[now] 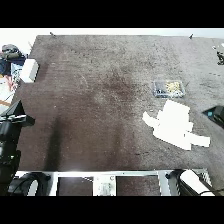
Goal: Fold the box and place the chain.
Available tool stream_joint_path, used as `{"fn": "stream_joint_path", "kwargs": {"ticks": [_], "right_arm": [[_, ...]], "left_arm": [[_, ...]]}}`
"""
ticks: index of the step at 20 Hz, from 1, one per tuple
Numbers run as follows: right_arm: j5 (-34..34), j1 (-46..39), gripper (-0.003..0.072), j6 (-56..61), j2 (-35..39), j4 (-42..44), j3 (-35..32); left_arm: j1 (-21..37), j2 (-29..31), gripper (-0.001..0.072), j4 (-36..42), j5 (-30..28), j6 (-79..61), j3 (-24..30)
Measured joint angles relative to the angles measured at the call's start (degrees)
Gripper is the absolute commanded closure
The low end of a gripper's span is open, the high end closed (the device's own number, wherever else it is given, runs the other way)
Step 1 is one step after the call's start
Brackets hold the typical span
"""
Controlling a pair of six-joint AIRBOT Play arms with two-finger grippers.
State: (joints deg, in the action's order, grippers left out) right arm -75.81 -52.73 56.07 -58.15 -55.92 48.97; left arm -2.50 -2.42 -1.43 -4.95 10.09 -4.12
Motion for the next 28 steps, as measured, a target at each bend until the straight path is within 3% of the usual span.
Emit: {"fn": "stream_joint_path", "kwargs": {"ticks": [4, 8, 9, 19, 24, 28], "right_arm": [[-6.01, -3.21, 0.0146, 1.99, -2.58, -12.22, 0.63], [-7.32, -8.68, 0.0149, 0.68, -3.89, -16.52, 0.81], [-7.26, -10.34, 0.0211, -0.24, -4.11, -16.41, 0.85], [-5.05, -18.10, 0.0210, -16.94, -16.57, -10.93, 1.64], [-4.72, -18.38, 0.0211, -20.81, -23.32, -9.55, 7.54], [-8.55, -18.36, 0.0211, -24.22, -28.85, -5.79, 10.97]], "left_arm": [[0.00, 0.00, 0.0697, 0.00, 0.00, -0.02, 0.00], [0.00, 0.00, 0.0698, 0.00, 0.00, 0.00, 0.00], [0.00, 0.00, 0.0698, 0.00, 0.00, 0.00, 0.00], [0.00, -0.02, 0.0697, 0.00, 0.00, 0.00, 0.00], [0.00, 0.00, 0.0698, 0.02, 0.00, -0.02, 0.00], [0.00, -0.02, 0.0698, 0.00, 0.00, 0.00, 0.00]]}}
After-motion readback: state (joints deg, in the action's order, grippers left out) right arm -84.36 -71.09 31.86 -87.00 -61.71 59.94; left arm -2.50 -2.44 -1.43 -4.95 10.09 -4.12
